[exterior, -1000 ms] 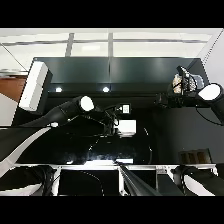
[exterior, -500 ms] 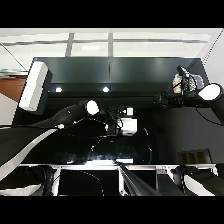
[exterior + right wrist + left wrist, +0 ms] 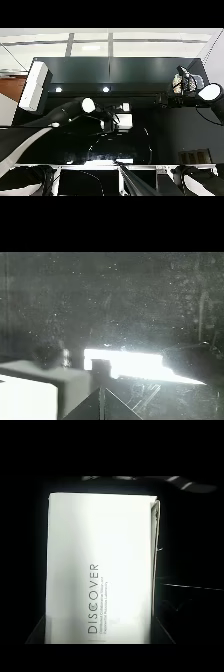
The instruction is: Fold the box and place the chain.
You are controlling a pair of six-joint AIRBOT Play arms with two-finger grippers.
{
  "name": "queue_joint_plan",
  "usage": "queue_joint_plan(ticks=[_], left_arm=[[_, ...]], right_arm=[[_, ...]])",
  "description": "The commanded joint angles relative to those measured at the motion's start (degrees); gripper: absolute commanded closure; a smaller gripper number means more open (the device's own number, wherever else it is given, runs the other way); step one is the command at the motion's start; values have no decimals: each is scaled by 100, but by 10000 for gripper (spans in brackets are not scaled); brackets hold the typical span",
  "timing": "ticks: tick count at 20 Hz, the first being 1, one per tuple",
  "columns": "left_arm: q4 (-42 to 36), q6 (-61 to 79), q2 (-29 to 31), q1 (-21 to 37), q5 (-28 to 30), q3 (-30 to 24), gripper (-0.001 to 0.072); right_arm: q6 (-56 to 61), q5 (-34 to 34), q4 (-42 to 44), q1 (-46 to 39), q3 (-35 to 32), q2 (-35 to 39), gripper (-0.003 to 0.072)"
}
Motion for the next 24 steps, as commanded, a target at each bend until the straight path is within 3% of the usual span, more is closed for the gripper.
queue_joint_plan(ticks=[1, 4, 7, 14, 20, 24], left_arm=[[562, -994, 396, 713, -715, 0, 545], [686, -1311, 787, 1690, -1574, -4, 545], [981, -1749, 1303, 2728, -2004, -28, 545], [809, -1856, 2446, 5447, -1893, -898, 543], [846, -1818, 2509, 7628, -1937, -1379, 541], [1445, -1814, 2509, 8424, -2188, -1421, 542]], right_arm=[[-2, -24, -136, -4, 7, 2, 648], [0, -50, -160, -42, 7, 2, 648], [-2, -50, -162, -168, 7, 2, 648], [-2, -55, -129, -251, 7, 2, 649], [-4, -50, -118, -251, 7, 2, 648], [0, -129, -116, -251, 7, 2, 649]])
